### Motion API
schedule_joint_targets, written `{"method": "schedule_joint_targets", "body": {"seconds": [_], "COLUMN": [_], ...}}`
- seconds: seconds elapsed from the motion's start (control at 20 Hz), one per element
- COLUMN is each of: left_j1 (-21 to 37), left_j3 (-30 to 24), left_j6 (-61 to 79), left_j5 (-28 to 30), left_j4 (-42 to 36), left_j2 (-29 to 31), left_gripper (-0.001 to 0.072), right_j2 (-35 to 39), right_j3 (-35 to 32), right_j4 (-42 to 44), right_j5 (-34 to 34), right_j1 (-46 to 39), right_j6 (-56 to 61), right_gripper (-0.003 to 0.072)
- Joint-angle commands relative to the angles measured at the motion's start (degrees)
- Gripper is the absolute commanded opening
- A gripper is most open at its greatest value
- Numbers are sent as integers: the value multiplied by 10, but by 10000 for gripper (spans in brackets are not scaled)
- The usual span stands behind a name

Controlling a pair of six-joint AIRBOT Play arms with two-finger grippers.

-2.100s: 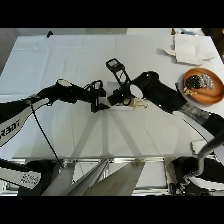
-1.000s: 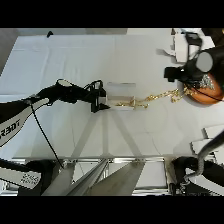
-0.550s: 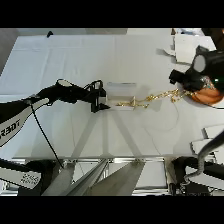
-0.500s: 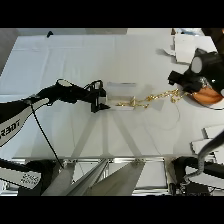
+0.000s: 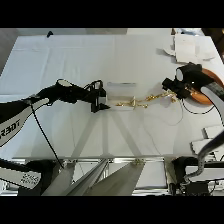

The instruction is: Fold the box and place the chain.

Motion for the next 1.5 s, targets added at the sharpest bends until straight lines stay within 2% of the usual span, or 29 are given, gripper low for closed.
{"method": "schedule_joint_targets", "body": {"seconds": [0.0,0.05,0.15,0.25,0.3,0.55,0.85,1.2,1.45], "left_j1": [0,0,0,0,0,0,0,0,0], "left_j3": [0,0,0,0,0,0,0,0,0], "left_j6": [0,0,0,0,0,0,0,0,0], "left_j5": [0,0,0,0,0,0,0,0,0], "left_j4": [0,0,0,0,0,0,0,0,0], "left_j2": [0,0,0,0,0,0,0,0,0], "left_gripper": [368,368,368,368,368,368,368,368,368], "right_j2": [-28,-31,-31,-31,-30,0,100,199,217], "right_j3": [0,0,0,0,0,0,0,0,0], "right_j4": [-1,-1,-1,0,0,-1,-1,0,1], "right_j5": [-16,-16,-15,-6,-2,-14,-15,52,84], "right_j1": [1,1,1,3,7,37,76,151,230], "right_j6": [16,23,30,30,30,23,-26,-153,-227], "right_gripper": [575,497,264,72,14,12,12,13,13]}}
